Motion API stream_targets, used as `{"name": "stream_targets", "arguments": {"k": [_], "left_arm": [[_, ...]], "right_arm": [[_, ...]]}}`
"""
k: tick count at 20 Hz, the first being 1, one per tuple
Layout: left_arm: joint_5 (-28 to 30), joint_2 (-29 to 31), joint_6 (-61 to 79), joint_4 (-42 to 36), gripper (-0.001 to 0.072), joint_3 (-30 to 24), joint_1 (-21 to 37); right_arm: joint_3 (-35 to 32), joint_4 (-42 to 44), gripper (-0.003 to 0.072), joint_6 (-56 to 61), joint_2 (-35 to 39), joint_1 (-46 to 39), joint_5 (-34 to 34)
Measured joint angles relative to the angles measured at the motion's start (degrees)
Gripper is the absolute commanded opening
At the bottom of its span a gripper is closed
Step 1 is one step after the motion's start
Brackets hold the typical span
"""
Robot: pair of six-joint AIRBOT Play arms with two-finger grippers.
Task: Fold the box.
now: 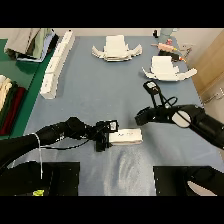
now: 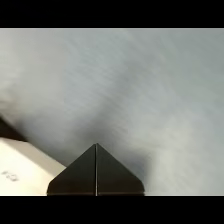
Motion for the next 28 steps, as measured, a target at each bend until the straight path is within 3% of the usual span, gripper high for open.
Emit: {"name": "stream_targets", "arguments": {"k": [3, 5, 10, 14, 17, 21, 24, 28], "left_arm": [[0.00, 0.00, 0.00, -0.02, 0.0424, 0.00, 0.00], [0.00, 0.00, -0.02, -0.02, 0.0424, 0.02, 0.00], [2.01, 1.60, -6.78, 0.79, 0.0424, 0.66, 0.13], [4.09, 9.01, -19.80, 7.45, 0.0424, 0.83, 4.24], [-1.05, 16.65, -35.71, 19.93, 0.0425, 0.87, 13.29], [-15.19, 26.49, -52.11, 37.05, 0.0424, 0.87, 31.21], [-22.40, 31.78, -57.16, 42.38, 0.0425, 0.83, 45.38], [-24.85, 33.64, -59.82, 44.72, 0.0424, 0.35, 58.80]], "right_arm": [[4.81, -6.10, 0.0002, 10.62, -4.37, -3.87, 10.38], [6.36, -8.35, 0.0002, 15.06, -5.77, -5.18, 13.62], [7.69, -10.01, 0.0002, 19.74, -7.04, -6.21, 16.20], [7.96, -10.32, 0.0002, 20.74, -7.26, -6.45, 16.68], [7.96, -10.49, 0.0002, 21.09, -7.30, -6.45, 16.72], [7.96, -11.32, 0.0002, 21.14, -7.34, -6.45, 15.54], [7.96, -11.72, 0.0002, 21.11, -7.34, -6.45, 13.70], [7.96, -11.96, 0.0002, 21.11, -7.37, -6.45, 11.72]]}}
